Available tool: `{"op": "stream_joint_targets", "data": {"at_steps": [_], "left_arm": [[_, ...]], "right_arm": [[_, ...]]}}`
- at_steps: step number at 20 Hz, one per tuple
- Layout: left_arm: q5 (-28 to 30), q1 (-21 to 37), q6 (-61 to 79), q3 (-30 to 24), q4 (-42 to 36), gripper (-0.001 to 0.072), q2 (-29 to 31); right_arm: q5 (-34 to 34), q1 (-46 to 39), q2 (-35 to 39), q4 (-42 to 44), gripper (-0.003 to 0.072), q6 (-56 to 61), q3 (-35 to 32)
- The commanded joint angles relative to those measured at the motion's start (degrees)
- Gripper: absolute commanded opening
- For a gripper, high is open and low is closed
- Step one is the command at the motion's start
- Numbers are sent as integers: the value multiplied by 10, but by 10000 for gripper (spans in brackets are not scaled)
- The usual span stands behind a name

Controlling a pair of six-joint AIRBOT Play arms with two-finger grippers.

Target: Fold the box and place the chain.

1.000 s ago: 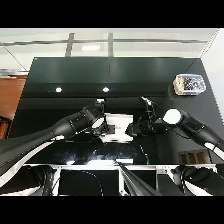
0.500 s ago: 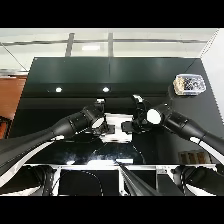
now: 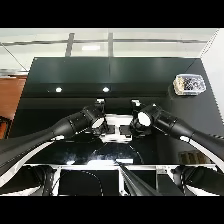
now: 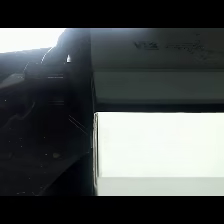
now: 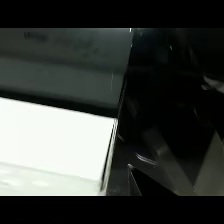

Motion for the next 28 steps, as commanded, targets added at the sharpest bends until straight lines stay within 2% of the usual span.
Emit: {"op": "stream_joint_targets", "data": {"at_steps": [1, 2, 7, 10, 11, 12, 17, 18, 19, 21, 22, 23, 26, 27, 28], "left_arm": [[0, 0, 0, 1, 0, 31, 0], [0, 0, 0, 1, 0, 30, 0], [0, 0, 0, 1, 0, 30, 0], [0, 0, 0, 1, 0, 30, 0], [0, 0, 0, 1, 0, 31, 0], [0, 0, 0, 1, 0, 30, 0], [0, 0, 0, 1, 0, 31, 0], [0, 0, 0, 1, 0, 30, 0], [0, 0, 0, 1, 0, 30, 0], [0, 0, 0, 1, 0, 30, 0], [0, 0, 0, 1, 0, 31, 0], [0, 0, 0, 1, 0, 31, 0], [0, 0, 0, 1, 0, 30, 0], [0, 0, 0, 1, 0, 30, 0], [0, 0, 0, 1, 0, 30, 0]], "right_arm": [[13, 16, -16, -15, 337, 16, 12], [12, 16, -17, -16, 230, 17, 12], [10, 15, -21, -41, 218, 45, 21], [17, 16, -36, -38, 162, 45, 27], [17, 16, -37, -39, 54, 45, 27], [17, 15, -37, -39, 8, 45, 27], [17, 15, -37, -39, 14, 44, 27], [17, 15, -37, -39, 127, 44, 27], [17, 15, -37, -39, 195, 45, 27], [16, 15, -37, -39, 189, 45, 27], [15, 15, -37, -39, 131, 47, 27], [13, 15, -37, -40, 11, 46, 27], [3, 15, -37, -39, 11, 47, 27], [3, 15, -37, -39, 23, 47, 27], [3, 14, -36, -39, 185, 47, 27]]}}
